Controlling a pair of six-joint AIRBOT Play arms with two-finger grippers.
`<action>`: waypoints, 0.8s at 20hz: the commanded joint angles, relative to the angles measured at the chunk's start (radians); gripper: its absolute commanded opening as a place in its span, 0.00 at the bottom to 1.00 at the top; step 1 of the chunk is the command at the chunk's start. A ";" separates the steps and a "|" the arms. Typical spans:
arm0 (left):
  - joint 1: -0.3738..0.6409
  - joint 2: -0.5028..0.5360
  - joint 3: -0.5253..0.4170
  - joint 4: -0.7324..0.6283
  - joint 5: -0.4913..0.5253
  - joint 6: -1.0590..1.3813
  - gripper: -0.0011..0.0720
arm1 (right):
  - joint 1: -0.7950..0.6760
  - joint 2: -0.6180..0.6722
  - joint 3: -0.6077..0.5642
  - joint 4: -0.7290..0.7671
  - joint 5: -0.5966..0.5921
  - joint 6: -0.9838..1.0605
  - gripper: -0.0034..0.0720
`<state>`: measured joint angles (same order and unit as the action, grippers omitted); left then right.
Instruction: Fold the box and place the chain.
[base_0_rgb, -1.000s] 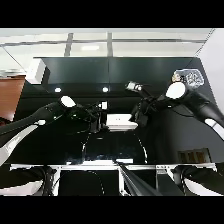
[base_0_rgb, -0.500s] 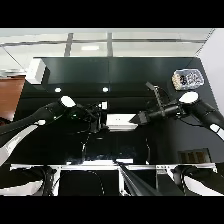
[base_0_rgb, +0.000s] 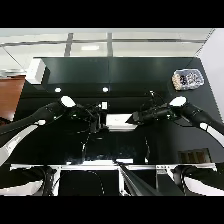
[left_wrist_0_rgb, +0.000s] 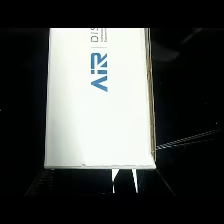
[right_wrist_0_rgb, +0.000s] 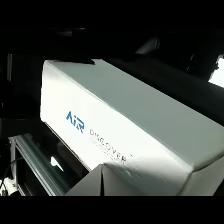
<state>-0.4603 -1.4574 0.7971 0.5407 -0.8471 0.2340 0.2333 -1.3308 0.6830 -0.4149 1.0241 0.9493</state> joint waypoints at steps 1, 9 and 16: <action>0.000 0.001 0.001 -0.004 -0.002 -0.002 0.49 | 0.004 -0.002 0.005 -0.059 -0.012 0.030 0.06; 0.003 0.005 0.001 -0.003 -0.018 -0.014 0.49 | -0.140 0.277 0.222 -0.245 0.285 0.065 0.06; 0.027 0.093 0.007 0.015 -0.081 -0.110 1.00 | -0.309 0.387 0.222 -0.300 0.361 0.134 0.06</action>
<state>-0.4427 -1.4067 0.8028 0.5426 -0.9115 0.1585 -0.0307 -0.9749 0.8982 -0.6876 1.3407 1.0664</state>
